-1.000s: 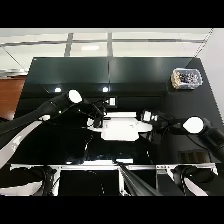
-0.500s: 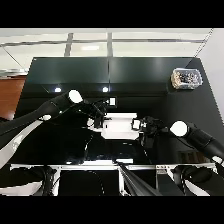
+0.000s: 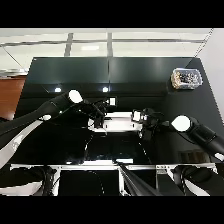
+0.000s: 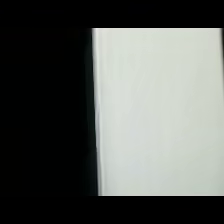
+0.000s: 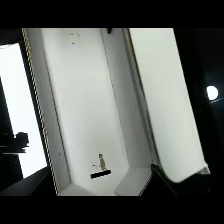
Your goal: Fold the box and place the chain.
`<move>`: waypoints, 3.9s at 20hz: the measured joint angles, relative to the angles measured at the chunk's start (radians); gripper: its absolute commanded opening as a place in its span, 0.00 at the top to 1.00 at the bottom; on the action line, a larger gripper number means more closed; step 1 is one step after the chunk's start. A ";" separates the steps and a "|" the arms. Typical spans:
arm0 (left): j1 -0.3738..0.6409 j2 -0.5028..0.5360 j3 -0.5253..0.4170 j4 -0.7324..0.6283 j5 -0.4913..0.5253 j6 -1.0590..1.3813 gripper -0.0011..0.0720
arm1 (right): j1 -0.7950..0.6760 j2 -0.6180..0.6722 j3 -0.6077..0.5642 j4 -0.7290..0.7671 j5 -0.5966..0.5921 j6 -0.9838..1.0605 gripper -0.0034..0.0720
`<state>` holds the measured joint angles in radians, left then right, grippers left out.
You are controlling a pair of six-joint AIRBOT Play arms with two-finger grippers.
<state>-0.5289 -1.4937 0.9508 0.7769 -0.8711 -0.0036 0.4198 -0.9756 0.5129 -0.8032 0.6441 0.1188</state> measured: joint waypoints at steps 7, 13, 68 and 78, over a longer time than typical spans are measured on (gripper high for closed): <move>0.000 0.000 0.000 0.000 -0.002 0.000 0.95 | -0.048 -0.011 0.010 0.018 -0.043 -0.018 0.01; 0.000 0.000 0.000 0.000 -0.005 0.001 0.95 | -0.076 -0.092 0.011 0.211 0.059 -0.273 0.01; 0.000 0.000 0.000 0.006 0.001 0.000 0.54 | -0.086 -0.268 0.011 0.225 0.058 -0.351 0.65; 0.026 0.171 0.003 0.274 -0.109 -0.290 0.06 | -0.086 -0.268 0.011 0.224 0.058 -0.351 0.65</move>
<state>-0.5030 -1.3224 0.9535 1.0508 -0.9806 -0.2939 0.3336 -1.2434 0.5240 -0.5789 0.7025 -0.2321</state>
